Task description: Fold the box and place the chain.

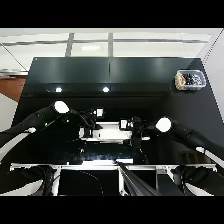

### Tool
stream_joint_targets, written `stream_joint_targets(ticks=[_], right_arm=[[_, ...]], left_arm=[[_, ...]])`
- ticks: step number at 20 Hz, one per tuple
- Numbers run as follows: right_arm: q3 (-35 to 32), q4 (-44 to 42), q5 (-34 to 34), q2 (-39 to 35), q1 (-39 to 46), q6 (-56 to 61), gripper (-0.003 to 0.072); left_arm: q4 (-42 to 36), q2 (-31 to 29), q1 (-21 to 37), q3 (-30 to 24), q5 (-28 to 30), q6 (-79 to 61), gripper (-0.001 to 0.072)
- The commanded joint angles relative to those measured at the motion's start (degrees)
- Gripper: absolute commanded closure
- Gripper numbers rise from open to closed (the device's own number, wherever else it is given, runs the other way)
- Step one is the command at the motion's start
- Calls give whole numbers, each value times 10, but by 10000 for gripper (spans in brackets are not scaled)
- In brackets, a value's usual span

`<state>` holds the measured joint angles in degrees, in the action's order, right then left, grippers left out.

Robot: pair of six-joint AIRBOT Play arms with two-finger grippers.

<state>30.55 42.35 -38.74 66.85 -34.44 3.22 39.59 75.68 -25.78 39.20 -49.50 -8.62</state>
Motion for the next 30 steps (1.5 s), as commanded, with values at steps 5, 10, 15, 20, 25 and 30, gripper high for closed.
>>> stream_joint_targets(ticks=[5,10,15,20,25,30], right_arm=[[0,-1,13,25,0,-18,-16],[0,-1,17,32,0,-18,-16],[0,-1,17,32,0,-17,157],[0,-2,17,32,0,-15,157],[0,-2,17,32,0,-15,157],[0,-3,16,32,0,-15,156]], left_arm=[[0,0,0,1,12,1,681],[0,0,0,1,13,1,681],[1,-2,0,1,13,1,618],[9,-45,33,1,11,67,-5],[58,-134,113,1,-62,168,-4],[67,-160,169,0,-211,328,677]])
